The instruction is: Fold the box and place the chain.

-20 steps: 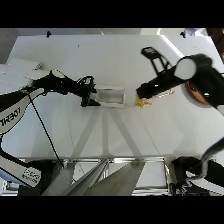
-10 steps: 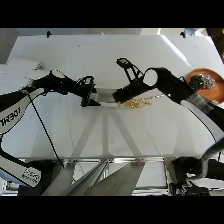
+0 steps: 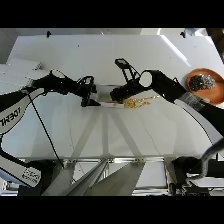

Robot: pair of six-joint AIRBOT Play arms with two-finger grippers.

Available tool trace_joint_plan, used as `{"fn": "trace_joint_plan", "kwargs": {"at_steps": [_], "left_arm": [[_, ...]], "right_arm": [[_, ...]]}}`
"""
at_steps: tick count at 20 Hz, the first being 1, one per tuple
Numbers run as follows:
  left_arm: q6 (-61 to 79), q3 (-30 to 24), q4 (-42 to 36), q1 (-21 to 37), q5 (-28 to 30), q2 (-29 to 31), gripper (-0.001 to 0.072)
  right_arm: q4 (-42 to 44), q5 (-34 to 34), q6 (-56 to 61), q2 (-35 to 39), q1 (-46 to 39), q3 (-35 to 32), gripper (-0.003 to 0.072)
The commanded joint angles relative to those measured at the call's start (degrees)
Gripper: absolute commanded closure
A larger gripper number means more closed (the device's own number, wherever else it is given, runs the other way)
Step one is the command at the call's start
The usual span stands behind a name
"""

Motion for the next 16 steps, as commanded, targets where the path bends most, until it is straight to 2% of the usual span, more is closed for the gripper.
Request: {"fn": "trace_joint_plan", "kwargs": {"at_steps": [1, 6, 11, 13, 14, 16], "left_arm": [[0.0, 0.0, 0.0, 0.0, 0.0, 0.0, 0.0214], [0.0, 0.0, 0.0, 0.0, 0.0, 0.0, 0.0214], [0.0, 0.0, 0.0, 0.0, 0.0, 0.0, 0.0214], [0.0, 0.0, 0.0, 0.0, 0.0, 0.0, 0.0214], [0.0, 0.0, 0.0, 0.0, 0.0, 0.0, 0.0214], [0.0, 0.0, 0.0, 0.0, 0.0, 0.0, 0.0214]], "right_arm": [[0.2, 0.7, 0.0, -0.1, 0.1, 0.1, 0.0461], [-2.7, 5.8, -0.1, 1.4, 0.0, 0.1, 0.0461], [-13.1, 12.8, -0.1, 9.0, -1.6, 0.1, 0.0461], [-21.9, 17.4, 0.0, 11.8, -1.8, 0.1, 0.0458], [-26.3, 19.5, 0.0, 12.5, -1.8, 0.0, 0.0432], [-32.5, 21.4, -0.9, 12.6, -2.4, -0.1, 0.0275]]}}
